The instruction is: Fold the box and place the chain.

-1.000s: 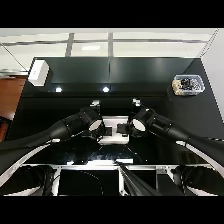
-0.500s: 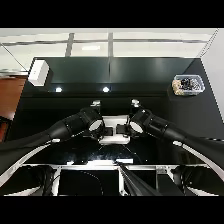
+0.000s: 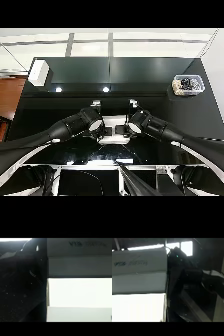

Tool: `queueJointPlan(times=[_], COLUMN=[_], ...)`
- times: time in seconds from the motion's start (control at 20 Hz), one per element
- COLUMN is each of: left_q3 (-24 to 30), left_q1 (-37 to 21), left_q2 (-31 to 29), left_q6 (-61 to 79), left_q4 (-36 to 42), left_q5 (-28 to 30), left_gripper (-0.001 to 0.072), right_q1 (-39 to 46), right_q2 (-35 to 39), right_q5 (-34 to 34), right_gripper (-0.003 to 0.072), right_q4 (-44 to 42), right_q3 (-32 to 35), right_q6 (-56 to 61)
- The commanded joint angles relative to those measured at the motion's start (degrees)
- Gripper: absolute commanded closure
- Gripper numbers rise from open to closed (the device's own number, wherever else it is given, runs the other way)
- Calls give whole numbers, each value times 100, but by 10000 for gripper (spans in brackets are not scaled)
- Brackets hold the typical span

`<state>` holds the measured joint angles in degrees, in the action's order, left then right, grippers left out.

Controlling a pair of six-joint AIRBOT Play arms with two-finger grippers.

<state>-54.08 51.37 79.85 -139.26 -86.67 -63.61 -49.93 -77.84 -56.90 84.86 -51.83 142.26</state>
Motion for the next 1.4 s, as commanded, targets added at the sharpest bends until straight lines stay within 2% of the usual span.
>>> queueJointPlan(times=[0.0, 0.05, 0.25, 0.35, 0.4, 0.5, 0.75, 0.85, 0.9, 0.95, 1.0, 1.1, 1.25, 1.35], left_q3=[-2, -2, -2, -2, -2, -2, -2, -2, -2, -2, -2, -2, -2, -2], left_q1=[-2, -2, -2, -2, -2, -2, -2, -2, -2, -2, -2, -2, -4, -4], left_q2=[-2, -2, -2, -2, -2, 0, -2, -2, 0, 0, 0, -2, 0, 0], left_q6=[2, 2, 2, 2, 2, 2, 39, 109, 109, 107, 107, 109, 107, 107], left_q4=[15, 17, 17, 15, 15, 11, 2, -9, -11, -11, -11, -11, -48, -50], left_q5=[-2, -7, -9, -7, -9, 17, 17, 17, 17, 22, 17, 17, 22, 22], left_gripper=[680, 680, 680, 680, 680, 680, 680, 680, 680, 680, 680, 680, 680, 680], right_q1=[-7, -4, -4, -7, -7, -7, -4, -4, -2, 0, 28, 107, 236, 494], right_q2=[7, 7, 7, 7, 7, 7, 13, 85, 155, 254, 354, 647, 1473, 2162], right_q5=[61, 63, 35, 24, 15, 17, 17, 7, -31, -94, -166, -385, -634, -949], right_gripper=[613, 534, 518, 522, 580, 630, 627, 423, 360, 346, 235, 227, 228, 228], right_q4=[-11, -17, -17, -20, -20, -17, -13, 133, 256, 433, 498, 474, 551, 1016], right_q3=[-87, -96, -96, -94, -94, -94, -96, -96, -96, -96, -96, -96, -96, -94], right_q6=[-116, -125, -175, -186, -199, -240, -284, -306, -321, -328, -369, -780, -1303, -1445])
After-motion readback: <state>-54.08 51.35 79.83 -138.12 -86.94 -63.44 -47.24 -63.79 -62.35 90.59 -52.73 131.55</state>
